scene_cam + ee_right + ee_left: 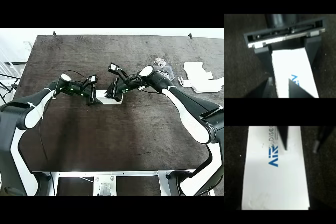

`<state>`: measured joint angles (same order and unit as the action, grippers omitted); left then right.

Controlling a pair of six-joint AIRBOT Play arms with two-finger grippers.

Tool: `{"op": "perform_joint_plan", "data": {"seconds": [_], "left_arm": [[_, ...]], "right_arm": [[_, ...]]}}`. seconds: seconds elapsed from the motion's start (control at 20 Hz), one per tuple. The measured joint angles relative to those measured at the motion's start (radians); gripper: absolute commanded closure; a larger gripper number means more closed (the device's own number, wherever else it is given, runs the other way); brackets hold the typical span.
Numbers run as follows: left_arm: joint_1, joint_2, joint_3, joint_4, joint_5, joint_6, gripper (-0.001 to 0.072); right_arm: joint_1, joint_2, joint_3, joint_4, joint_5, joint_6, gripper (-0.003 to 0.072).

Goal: Fold the box and place the chain.

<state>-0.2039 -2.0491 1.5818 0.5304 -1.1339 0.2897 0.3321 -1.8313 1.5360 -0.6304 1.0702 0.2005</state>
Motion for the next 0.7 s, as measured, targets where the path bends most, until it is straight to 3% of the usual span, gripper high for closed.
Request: {"op": "perform_joint_plan", "data": {"seconds": [0.7], "left_arm": [[-0.001, 0.000, 0.000, 0.002, 0.001, 0.004, 0.0219]], "right_arm": [[-0.015, -0.100, -0.003, 0.006, 0.000, 0.138, 0.0674]]}}
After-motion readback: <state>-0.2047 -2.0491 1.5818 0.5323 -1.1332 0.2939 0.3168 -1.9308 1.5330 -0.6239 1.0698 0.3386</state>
